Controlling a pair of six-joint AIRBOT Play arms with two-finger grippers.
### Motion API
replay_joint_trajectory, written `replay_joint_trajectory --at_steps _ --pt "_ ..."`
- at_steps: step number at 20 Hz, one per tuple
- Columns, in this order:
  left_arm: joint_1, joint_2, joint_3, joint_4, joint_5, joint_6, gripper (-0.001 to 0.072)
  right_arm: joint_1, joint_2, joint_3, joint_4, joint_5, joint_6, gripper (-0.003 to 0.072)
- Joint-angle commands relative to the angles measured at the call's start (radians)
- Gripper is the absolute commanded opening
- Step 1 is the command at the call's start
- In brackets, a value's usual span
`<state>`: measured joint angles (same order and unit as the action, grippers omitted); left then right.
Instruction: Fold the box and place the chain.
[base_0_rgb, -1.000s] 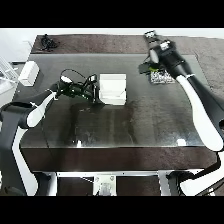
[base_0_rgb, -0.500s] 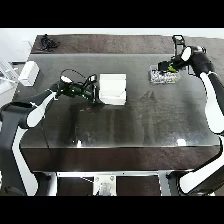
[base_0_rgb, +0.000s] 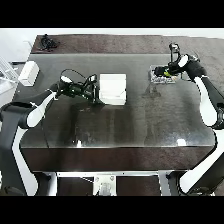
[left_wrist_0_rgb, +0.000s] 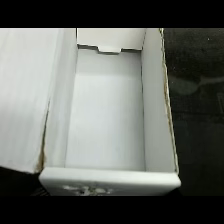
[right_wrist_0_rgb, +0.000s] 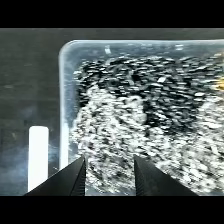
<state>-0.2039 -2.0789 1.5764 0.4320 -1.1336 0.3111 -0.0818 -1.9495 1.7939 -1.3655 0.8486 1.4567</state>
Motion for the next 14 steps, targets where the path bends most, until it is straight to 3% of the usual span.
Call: replay_joint_trajectory --at_steps 1,2,3,4,9,14 --pt "0.0 0.0 0.0 0.003 0.0 0.0 0.0371 -0.001 -0.025 0.001 0.055 -0.004 -0.022 0.0234" --pt "0.0 0.0 0.0 0.003 0.0 0.0 0.0371 -0.001 -0.029 0.001 0.057 0.002 -0.022 0.0165" --pt "0.0 0.0 0.0 0.003 0.0 0.0 0.0371 -0.001 -0.031 0.001 0.056 0.005 -0.022 0.0034" --pt "0.0 0.0 0.0 0.003 0.0 0.0 0.0371 -0.001 -0.03 0.003 0.053 0.005 -0.021 0.0012" --pt "0.0 0.0 0.0 0.003 0.0 0.0 0.0371 0.008 0.024 0.13 -0.058 0.115 0.042 0.0009" --pt "0.0 0.0 0.0 0.003 0.0 0.0 0.0371 0.077 0.285 0.148 -0.147 0.14 0.054 0.0009"
